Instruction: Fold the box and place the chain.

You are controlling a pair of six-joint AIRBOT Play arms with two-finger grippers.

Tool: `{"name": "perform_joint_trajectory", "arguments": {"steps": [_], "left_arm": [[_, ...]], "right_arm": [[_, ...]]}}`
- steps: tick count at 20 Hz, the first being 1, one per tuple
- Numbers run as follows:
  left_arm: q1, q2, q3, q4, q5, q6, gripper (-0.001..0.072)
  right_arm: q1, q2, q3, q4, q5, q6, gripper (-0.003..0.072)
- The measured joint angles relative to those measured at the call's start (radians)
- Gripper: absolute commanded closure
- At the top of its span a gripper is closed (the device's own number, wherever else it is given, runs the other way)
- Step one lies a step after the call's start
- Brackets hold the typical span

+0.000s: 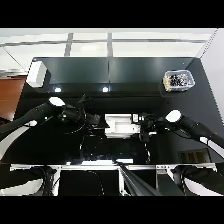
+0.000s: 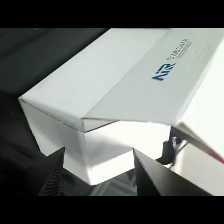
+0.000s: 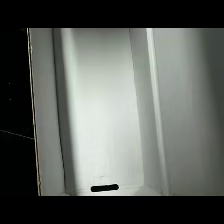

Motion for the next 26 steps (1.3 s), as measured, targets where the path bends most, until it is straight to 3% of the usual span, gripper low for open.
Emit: {"name": "perform_joint_trajectory", "arguments": {"steps": [9,12,19,26], "left_arm": [[-0.129,0.0,0.149,0.32,0.037,-0.327,0.0219],[-0.161,0.0,0.165,0.377,0.06,-0.397,0.0309],[-0.237,0.001,0.174,0.465,0.12,-0.528,0.0309],[-0.349,0.001,0.182,0.709,0.164,-0.79,0.0309]], "right_arm": [[0.0,0.0,0.0,0.0,0.0,0.0,0.0612],[0.0,0.0,0.0,0.0,0.0,0.0,0.0612],[0.0,0.0,0.0,0.0,0.0,0.0,0.0611],[0.0,0.0,0.0,0.0,0.0,0.0,0.0612]]}}
